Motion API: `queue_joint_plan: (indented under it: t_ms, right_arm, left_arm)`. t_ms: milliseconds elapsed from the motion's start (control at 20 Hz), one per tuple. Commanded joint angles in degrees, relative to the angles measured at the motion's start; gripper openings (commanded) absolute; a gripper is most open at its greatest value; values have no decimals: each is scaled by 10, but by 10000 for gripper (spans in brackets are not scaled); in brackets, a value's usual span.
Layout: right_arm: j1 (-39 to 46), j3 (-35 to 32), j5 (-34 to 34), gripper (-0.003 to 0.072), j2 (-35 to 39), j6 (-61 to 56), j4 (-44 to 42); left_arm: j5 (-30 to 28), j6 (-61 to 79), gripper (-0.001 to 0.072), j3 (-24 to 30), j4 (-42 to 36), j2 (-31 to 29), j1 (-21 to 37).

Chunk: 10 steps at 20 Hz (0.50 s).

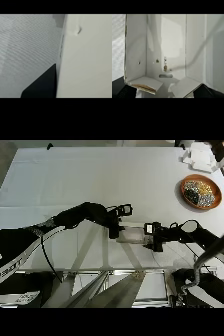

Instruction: Fold the box and place the chain.

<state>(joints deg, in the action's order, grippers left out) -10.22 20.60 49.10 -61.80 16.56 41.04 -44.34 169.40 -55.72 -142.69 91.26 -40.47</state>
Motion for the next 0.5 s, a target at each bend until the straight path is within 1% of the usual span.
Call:
queue_joint_plan:
  t_ms: [0, 100, 350, 400, 450]
  right_arm:
    - [-1, 23, -4, 665, -21, 5, -23]
    - [-1, 37, -4, 653, -32, 5, -24]
    - [-1, 39, -3, 647, -58, 20, -23]
    - [-1, 39, -2, 570, -58, 20, -20]
    - [-1, 39, 1, 515, -57, 20, -16]
  left_arm:
    - [0, 1, 13, 0, 0, 0, 0]
    - [0, 1, 13, 0, 0, 0, 0]
    - [0, 1, 13, -1, 0, 0, 0]
    - [0, 1, 13, -1, 0, 0, 0]
    - [0, 1, 13, 0, 0, 0, 0]
